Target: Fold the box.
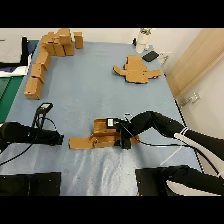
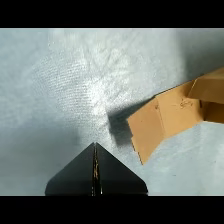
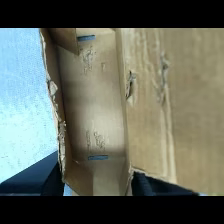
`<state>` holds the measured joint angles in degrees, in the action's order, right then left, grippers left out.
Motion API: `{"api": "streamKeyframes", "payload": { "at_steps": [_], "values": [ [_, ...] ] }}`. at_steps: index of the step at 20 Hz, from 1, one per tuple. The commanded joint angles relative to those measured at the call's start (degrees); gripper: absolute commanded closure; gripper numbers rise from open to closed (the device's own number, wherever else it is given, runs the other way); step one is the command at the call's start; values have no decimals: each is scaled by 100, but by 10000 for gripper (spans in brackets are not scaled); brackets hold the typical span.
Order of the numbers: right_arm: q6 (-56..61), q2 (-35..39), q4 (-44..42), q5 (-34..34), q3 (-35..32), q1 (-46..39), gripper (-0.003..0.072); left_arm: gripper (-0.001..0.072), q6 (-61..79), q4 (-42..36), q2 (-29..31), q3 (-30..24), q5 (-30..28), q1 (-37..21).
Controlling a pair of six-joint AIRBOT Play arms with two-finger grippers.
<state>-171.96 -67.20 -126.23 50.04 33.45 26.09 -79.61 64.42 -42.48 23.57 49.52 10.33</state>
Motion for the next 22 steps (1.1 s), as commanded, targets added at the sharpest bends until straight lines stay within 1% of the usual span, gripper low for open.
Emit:
{"api": "streamKeyframes", "payload": {
  "at_steps": [1, 4, 6, 8, 11, 12, 16, 19, 22],
  "values": [
    [0, 0, 2, -2, 2, 4, 223, 699, -227, -553, -396, -79, -83, 334],
    [0, 0, 2, -2, 4, 4, 223, 699, -184, -1104, -542, -79, -542, 916],
    [0, 0, 2, -2, 4, 4, 223, 699, -186, -1093, -549, -39, -754, 1121],
    [0, 0, 2, -2, 4, 4, 223, 700, -291, -763, -551, 63, -905, 1043],
    [0, 0, 2, -2, 4, 4, 223, 700, -310, -761, -721, 63, -754, 887],
    [0, 0, 2, -2, 2, 4, 223, 700, -160, -861, -807, 61, -789, 933],
    [0, 0, 4, -2, 4, 4, 223, 699, 680, -1803, -1032, 52, -1224, 1285],
    [0, 0, 2, -2, 4, 4, 223, 700, 721, -1843, -1106, 33, -1244, 1362],
    [0, 0, 2, -2, 4, 4, 223, 700, 741, -1862, -1110, 24, -1121, 1362]
  ]
}}
